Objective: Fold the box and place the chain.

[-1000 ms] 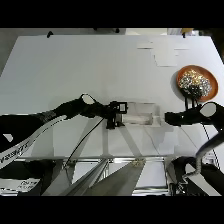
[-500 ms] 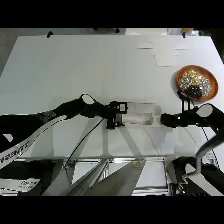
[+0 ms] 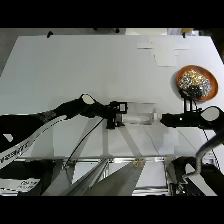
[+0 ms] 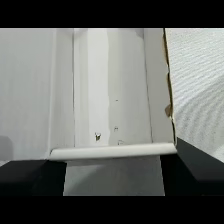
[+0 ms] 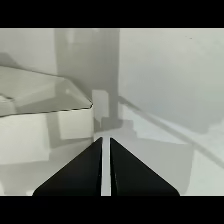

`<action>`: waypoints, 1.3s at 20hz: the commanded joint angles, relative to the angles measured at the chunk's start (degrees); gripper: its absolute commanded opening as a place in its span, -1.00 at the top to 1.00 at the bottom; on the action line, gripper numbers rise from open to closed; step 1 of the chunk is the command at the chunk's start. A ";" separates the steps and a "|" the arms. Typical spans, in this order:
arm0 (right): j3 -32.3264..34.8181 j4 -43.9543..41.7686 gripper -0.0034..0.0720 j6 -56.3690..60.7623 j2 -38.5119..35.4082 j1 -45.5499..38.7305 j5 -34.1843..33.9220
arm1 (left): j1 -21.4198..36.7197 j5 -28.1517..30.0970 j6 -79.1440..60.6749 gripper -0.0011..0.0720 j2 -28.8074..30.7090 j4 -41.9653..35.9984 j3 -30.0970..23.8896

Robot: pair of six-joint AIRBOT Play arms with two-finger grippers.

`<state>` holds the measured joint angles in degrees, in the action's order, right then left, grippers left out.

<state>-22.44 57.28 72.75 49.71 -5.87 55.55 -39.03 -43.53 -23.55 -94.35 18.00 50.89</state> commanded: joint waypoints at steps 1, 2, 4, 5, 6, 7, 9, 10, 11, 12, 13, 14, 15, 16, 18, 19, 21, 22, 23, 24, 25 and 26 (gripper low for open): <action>0.04 -5.70 0.55 -1.53 -3.52 0.04 1.44 | 0.00 0.02 -0.02 0.40 0.02 0.00 0.00; 0.04 -7.08 0.54 -2.47 -3.78 0.04 1.92 | 0.00 0.02 -0.02 0.40 0.02 0.00 0.00; 0.04 -8.46 0.42 -3.04 -3.82 0.04 2.60 | 0.00 0.02 -0.02 0.40 0.02 0.00 0.00; 0.07 -8.48 0.42 -3.04 -3.82 0.11 2.56 | 0.00 0.02 -0.02 0.40 0.02 0.00 0.00; 0.07 -8.46 0.40 -3.28 -3.82 0.39 2.54 | 0.00 0.02 -0.02 0.40 0.02 0.00 0.00; 0.07 -8.50 0.36 -3.41 -3.82 0.94 2.54 | 0.00 0.02 -0.02 0.40 0.02 0.00 0.00; 0.07 -8.74 0.36 -3.39 -3.82 2.62 2.16 | 0.00 0.02 -0.04 0.40 0.02 0.00 0.00; 0.04 -9.33 0.33 -3.41 -3.82 3.39 1.79 | 0.00 0.02 -0.02 0.40 0.02 0.00 0.00; 0.04 -9.55 0.26 -3.39 -3.82 4.13 1.38 | 0.00 0.02 -0.02 0.40 0.02 0.00 0.00; 0.04 -9.51 0.21 -3.34 -3.80 4.74 0.96 | 0.00 0.02 -0.02 0.40 0.00 0.00 0.00; 0.04 -9.51 0.15 -2.99 -3.80 5.18 0.55 | 0.00 0.02 -0.02 0.40 0.00 0.00 0.00; 0.04 -9.51 0.11 -2.54 -3.80 5.51 0.09 | 0.00 0.02 -0.02 0.40 0.02 0.00 0.00; 0.00 -9.38 0.11 -2.51 -3.80 5.84 -0.24 | 0.00 0.02 -0.02 0.40 0.02 0.00 0.00; -0.04 -9.22 0.11 -2.21 -3.74 6.05 -0.33 | 0.00 0.02 -0.02 0.40 0.02 0.00 0.00; -0.42 -8.07 0.11 -0.46 -3.67 6.05 -0.66 | 0.00 0.02 -0.02 0.40 0.02 0.00 0.00; -0.94 -6.88 0.11 0.83 -3.67 6.05 -0.94 | 0.00 0.02 -0.02 0.40 0.00 0.00 0.00; -2.54 -3.28 0.11 4.00 -3.39 6.86 -0.57 | 0.00 0.04 -0.02 0.40 0.00 0.00 0.00; -3.30 -1.11 0.11 6.36 -2.95 7.96 -0.44 | 0.00 0.02 -0.02 0.40 0.00 0.00 0.00; -4.13 0.96 0.11 8.44 -2.21 9.55 -0.42 | 0.00 0.02 -0.02 0.40 0.00 0.00 0.00; -5.05 2.82 0.11 10.19 -1.09 11.34 -0.35 | 0.00 0.02 -0.04 0.40 0.00 0.00 0.00; -6.16 4.98 0.11 12.72 0.42 13.51 -0.33 | 0.00 0.02 -0.02 0.40 0.02 -0.02 0.00; -7.26 7.21 0.11 15.32 2.08 15.80 -0.33 | 0.00 0.02 -0.02 0.40 0.02 0.00 0.00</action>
